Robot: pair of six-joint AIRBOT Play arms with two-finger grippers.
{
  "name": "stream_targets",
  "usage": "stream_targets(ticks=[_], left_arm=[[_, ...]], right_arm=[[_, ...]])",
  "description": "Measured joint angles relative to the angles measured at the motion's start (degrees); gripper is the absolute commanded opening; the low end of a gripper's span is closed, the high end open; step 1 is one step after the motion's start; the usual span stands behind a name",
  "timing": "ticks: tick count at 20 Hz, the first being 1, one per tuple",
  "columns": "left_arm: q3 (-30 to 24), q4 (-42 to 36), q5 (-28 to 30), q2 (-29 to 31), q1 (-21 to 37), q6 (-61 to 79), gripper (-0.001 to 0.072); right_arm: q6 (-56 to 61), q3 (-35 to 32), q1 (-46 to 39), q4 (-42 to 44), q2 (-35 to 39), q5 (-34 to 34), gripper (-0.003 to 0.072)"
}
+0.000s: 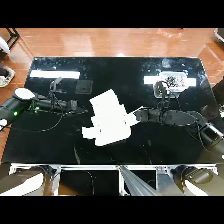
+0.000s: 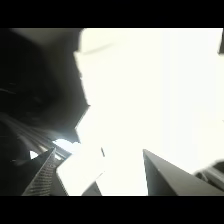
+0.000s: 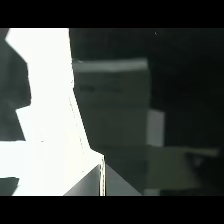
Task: Fold the box and place the chain.
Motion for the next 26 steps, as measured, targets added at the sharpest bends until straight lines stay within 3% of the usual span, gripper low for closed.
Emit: stream_targets(ticks=[6, 14, 22, 24, 26], left_arm=[[0.4, -7.9, -4.9, -9.1, 1.2, 13.0, 0.0634], [0.5, -13.3, -3.5, -16.6, -3.5, 22.6, 0.0634], [0.5, -18.4, -11.5, -18.9, -5.6, 43.4, 0.0612], [0.5, -18.7, -13.4, -19.0, -5.7, 47.1, 0.0555], [0.5, -18.9, -14.3, -19.0, -5.7, 49.7, 0.0555]], right_arm=[[-8.6, -0.1, 0.7, -0.4, 0.1, 0.9, 0.0017], [-10.4, -0.1, 0.8, 2.6, 0.1, -0.2, 0.0018], [-9.9, -0.1, 0.7, 3.1, 0.1, -2.5, 0.0018], [-9.6, -0.1, 0.7, 3.2, 0.1, -2.9, 0.0018], [-9.3, -0.1, 0.7, 3.1, 0.1, -3.0, 0.0018]])
